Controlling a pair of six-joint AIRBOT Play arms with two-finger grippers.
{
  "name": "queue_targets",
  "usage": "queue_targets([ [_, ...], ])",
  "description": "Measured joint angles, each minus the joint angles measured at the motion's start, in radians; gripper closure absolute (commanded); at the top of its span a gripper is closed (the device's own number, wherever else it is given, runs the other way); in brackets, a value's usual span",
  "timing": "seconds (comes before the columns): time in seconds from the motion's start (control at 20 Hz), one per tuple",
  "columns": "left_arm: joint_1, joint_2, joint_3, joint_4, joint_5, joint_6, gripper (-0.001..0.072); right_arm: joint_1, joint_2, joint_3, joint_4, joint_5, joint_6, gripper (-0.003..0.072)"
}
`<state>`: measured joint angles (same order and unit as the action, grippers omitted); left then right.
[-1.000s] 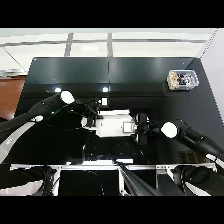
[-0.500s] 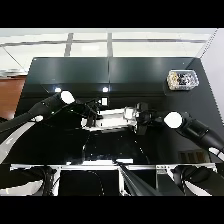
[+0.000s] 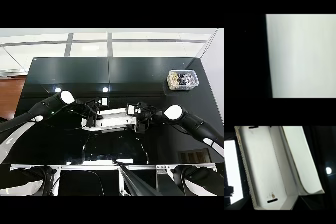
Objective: Fold the box and place the chain.
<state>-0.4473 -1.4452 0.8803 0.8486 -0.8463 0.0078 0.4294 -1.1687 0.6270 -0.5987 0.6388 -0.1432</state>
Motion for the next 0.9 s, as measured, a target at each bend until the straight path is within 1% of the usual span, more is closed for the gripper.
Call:
queue_targets([
  [0.2,0.000,0.000,0.000,0.004,-0.003,0.001,0.0683,-0.005,-0.050,0.004,0.052,0.052,-0.068,-0.0016],
  [0.35,0.000,0.000,0.000,0.003,-0.002,0.001,0.0682,-0.005,-0.068,0.005,0.073,0.055,-0.094,-0.0016],
  [0.9,0.000,-0.001,0.010,0.008,-0.013,0.001,0.0683,-0.019,-0.079,0.006,0.094,0.090,-0.145,-0.0016],
])
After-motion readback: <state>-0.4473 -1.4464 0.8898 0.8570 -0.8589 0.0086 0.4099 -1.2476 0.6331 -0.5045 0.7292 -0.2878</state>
